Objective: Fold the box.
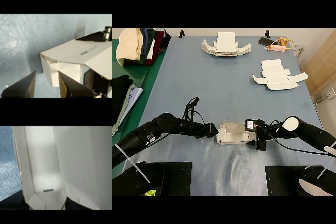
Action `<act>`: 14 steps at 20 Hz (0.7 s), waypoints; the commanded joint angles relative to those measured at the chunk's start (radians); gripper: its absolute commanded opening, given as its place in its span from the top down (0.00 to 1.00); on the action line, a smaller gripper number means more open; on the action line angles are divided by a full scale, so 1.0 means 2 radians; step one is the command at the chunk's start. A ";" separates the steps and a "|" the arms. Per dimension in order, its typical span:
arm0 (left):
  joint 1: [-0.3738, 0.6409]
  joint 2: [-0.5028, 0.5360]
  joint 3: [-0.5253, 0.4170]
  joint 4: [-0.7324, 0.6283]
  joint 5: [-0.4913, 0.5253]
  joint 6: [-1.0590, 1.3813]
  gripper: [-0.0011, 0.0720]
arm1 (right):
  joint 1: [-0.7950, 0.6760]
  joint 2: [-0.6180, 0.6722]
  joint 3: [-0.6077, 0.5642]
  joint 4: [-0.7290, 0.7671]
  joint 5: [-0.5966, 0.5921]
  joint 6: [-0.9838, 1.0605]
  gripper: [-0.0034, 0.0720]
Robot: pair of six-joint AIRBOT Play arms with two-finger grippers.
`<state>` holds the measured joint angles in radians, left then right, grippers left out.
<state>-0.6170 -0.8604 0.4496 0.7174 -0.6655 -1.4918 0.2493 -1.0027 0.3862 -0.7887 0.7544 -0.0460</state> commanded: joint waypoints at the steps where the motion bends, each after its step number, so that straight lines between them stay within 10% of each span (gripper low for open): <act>1: 0.000 -0.006 0.000 -0.013 0.017 0.001 0.43 | 0.000 0.000 0.001 0.000 0.000 0.000 0.29; 14: -0.130 -0.084 0.077 0.193 0.025 -0.242 0.44 | 0.000 0.000 0.000 0.000 0.000 0.000 0.29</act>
